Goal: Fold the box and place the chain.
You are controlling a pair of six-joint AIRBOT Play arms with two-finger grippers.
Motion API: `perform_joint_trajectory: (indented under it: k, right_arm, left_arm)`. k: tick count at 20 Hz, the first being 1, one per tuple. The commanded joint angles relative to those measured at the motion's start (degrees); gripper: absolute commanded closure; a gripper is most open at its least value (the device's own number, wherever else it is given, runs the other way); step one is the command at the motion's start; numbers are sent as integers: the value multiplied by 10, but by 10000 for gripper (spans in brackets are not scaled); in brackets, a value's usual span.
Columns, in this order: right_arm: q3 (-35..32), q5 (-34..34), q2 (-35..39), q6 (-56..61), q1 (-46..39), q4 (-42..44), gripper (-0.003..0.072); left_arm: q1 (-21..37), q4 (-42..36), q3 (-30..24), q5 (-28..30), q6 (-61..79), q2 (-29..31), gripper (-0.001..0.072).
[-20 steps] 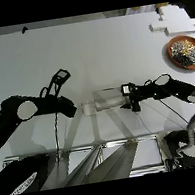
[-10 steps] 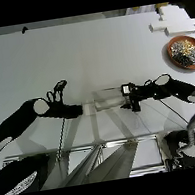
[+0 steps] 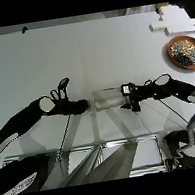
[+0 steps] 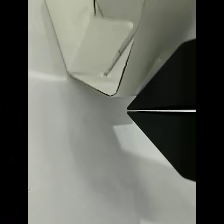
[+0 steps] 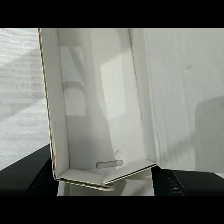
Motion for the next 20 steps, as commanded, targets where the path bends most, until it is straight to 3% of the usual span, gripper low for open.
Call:
perform_joint_trajectory:
  k: [1, 5, 6, 13, 16, 20]
  right_arm:
    - [0, 0, 0, 0, 0, 0, 277]
    - [0, 0, 0, 0, 0, 0, 277]
    - [0, 0, 0, 0, 0, 0, 277]
    - [0, 0, 0, 0, 0, 0, 277]
    - [0, 0, 0, 0, 0, 0, 277]
    - [0, 0, 0, 0, 0, 0, 278]
  left_arm:
    - [-2, -12, 17, -10, 17, 18, 688]
    - [-7, -14, 17, -16, 29, 20, 602]
    - [-13, -19, 17, -14, 30, 20, 548]
    - [-31, -32, 48, -8, 42, 18, 536]
    - [-39, -31, 49, -7, 42, 12, 434]
    - [-62, -30, 70, -6, 39, -27, 431]
